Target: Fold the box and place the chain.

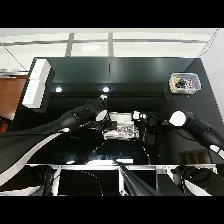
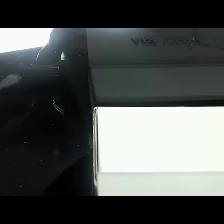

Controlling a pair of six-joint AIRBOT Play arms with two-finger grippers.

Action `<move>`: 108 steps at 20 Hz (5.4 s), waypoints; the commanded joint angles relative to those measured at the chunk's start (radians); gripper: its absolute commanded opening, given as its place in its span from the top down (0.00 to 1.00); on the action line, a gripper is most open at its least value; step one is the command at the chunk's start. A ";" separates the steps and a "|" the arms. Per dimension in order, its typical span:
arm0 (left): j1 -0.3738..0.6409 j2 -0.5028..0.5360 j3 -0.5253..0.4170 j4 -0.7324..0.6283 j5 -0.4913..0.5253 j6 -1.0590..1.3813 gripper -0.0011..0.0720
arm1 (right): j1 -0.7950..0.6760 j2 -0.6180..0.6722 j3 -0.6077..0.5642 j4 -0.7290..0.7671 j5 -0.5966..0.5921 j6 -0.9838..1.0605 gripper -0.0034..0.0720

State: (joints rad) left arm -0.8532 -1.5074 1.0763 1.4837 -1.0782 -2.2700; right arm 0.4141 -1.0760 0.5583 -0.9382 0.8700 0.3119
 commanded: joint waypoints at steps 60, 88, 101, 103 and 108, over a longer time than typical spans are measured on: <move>0.001 0.000 0.001 -0.003 0.000 0.000 0.94 | 0.012 0.209 0.732 -0.037 0.384 0.811 0.94; 0.001 0.000 0.001 -0.003 0.001 0.000 0.94 | 0.023 0.189 0.315 0.088 0.194 0.866 0.94; 0.001 0.000 0.001 -0.003 0.001 0.000 0.94 | -0.084 0.144 0.214 0.096 0.223 0.866 0.48; 0.001 0.000 0.001 -0.004 0.001 0.000 0.94 | -0.167 0.163 0.246 0.073 0.299 0.866 0.48; 0.012 0.000 0.001 -0.001 0.004 -0.010 0.94 | -0.275 0.203 0.262 0.064 0.422 0.858 0.48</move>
State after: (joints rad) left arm -0.8482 -1.5070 1.0763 1.4837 -1.0748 -2.2730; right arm 0.1955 -0.8928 0.8089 -0.8551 1.2003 1.1748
